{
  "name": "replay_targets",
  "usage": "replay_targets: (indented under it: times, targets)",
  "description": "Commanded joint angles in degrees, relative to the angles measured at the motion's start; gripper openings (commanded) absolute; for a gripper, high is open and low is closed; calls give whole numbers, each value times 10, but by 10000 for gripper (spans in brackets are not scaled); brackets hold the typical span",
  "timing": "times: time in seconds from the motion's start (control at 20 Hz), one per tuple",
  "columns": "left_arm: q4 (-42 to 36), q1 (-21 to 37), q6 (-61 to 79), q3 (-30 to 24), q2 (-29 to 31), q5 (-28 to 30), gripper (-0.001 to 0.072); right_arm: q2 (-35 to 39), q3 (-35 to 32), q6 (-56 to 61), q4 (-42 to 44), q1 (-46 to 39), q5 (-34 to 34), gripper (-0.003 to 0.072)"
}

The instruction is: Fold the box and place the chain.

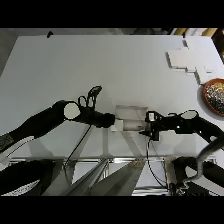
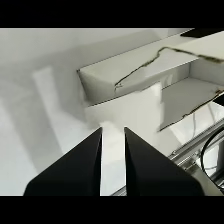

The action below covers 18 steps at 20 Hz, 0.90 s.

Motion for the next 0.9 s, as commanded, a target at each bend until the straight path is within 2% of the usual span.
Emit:
replay_targets:
  times: [0.0, 0.05, 0.1, 0.15, 0.35, 0.4, 0.55, 0.65, 0.75, 0.85]
  targets:
    - [1, -6, 0, 6, -2, 1, 160, 0, 0, 0, 0, 0, 0, 407]
    - [1, -9, 0, 6, -6, 1, 198, 0, 0, 0, 0, 0, 0, 407]
    - [1, -15, 0, 8, -12, 1, 267, 0, 0, 0, 0, 0, 0, 407]
    - [4, -19, 0, 11, -19, 1, 293, 0, 0, 0, 0, 0, 0, 407]
    - [51, -15, -1, 33, -12, -23, 289, 0, 0, 0, 0, 0, 0, 407]
    - [69, -5, -2, 40, 1, -42, 263, 0, 0, 0, 0, 0, 0, 407]
    - [114, 36, -21, 41, 41, -116, 270, 0, 0, 0, 0, 0, 0, 407]
    - [137, 60, -22, 39, 43, -174, 274, 0, 0, 0, 0, 0, 0, 407]
    - [137, 76, -22, 19, 43, -173, 273, 0, 0, 0, 0, 0, 0, 407]
    - [131, 85, -22, -9, 42, -146, 272, 0, 0, 0, 0, 0, 0, 407]
